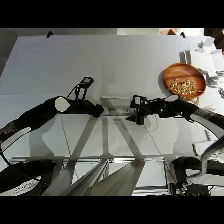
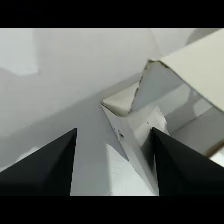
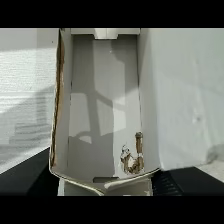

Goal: Fold the box and place the chain.

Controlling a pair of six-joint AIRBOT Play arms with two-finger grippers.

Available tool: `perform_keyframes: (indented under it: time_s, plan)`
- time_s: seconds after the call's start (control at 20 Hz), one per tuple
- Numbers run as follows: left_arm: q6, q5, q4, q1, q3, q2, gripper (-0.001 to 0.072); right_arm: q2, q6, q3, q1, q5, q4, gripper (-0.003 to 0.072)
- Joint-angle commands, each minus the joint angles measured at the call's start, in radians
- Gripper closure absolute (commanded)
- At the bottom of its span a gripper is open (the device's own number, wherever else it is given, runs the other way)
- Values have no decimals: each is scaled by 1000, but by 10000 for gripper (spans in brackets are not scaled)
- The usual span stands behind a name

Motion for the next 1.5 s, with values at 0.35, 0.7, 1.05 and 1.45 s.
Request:
perform_keyframes:
  time_s: [0.35, 0.7, 1.05, 1.45]
  plan:
    - [-429, -270, 270, -57, 176, -97, 137, 0, 0, 0, 0, 0, 0, 173]
    - [-826, -198, 569, -177, 229, -158, 180, 0, 0, 0, 0, 0, 0, 173]
    - [-949, -134, 588, -257, 230, -161, 499, 0, 0, 0, 0, 0, 0, 173]
    - [-1043, -225, 687, -276, 230, -163, 706, 0, 0, 0, 0, 0, 0, 173]
